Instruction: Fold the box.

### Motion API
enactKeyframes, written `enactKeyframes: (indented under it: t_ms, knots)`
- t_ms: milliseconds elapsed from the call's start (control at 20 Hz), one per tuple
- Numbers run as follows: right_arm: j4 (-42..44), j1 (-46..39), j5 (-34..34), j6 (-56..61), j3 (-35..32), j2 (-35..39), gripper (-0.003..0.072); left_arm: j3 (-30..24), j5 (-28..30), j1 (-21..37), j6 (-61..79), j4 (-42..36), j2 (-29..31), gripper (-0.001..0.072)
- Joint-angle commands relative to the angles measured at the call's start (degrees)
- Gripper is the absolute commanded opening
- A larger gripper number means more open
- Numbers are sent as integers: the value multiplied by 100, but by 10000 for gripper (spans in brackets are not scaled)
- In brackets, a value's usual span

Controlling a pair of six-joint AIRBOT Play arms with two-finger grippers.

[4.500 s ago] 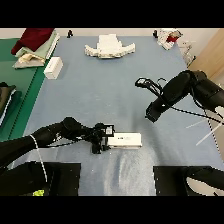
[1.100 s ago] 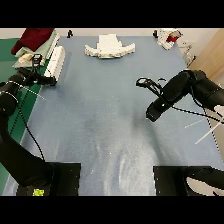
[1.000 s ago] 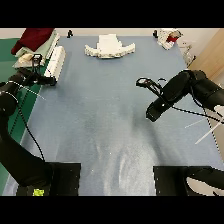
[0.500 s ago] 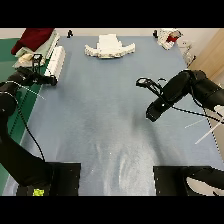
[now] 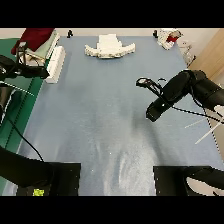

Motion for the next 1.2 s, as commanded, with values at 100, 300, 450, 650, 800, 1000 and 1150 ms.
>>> enactKeyframes:
  t_ms: [100, 300, 450, 650, 800, 1000, 1150]
  knots:
    - [0, -4, 0, 2, 7, -2, 11, 7, -1722, 66, -625, -186, 1058, 194]
    - [0, -4, 0, 2, 7, -2, 10, -107, -2914, -42, -785, -846, 1484, 12]
    - [0, -4, 0, 2, 7, -2, 10, -774, -2962, -562, -1025, -894, 2050, 10]
    - [0, -4, 0, 2, 7, -2, 10, -2319, -2347, -1735, -1222, -809, 2962, 11]
    - [0, -4, 0, 2, 7, -2, 10, -3307, -1663, -2723, -1453, -765, 3239, 12]
    - [0, -4, 0, 2, 7, -2, 11, -4028, -577, -3622, -1668, -765, 3156, 15]
    - [0, -4, -2, 2, 7, -2, 11, -4107, -498, -3792, -1692, -802, 3093, 15]
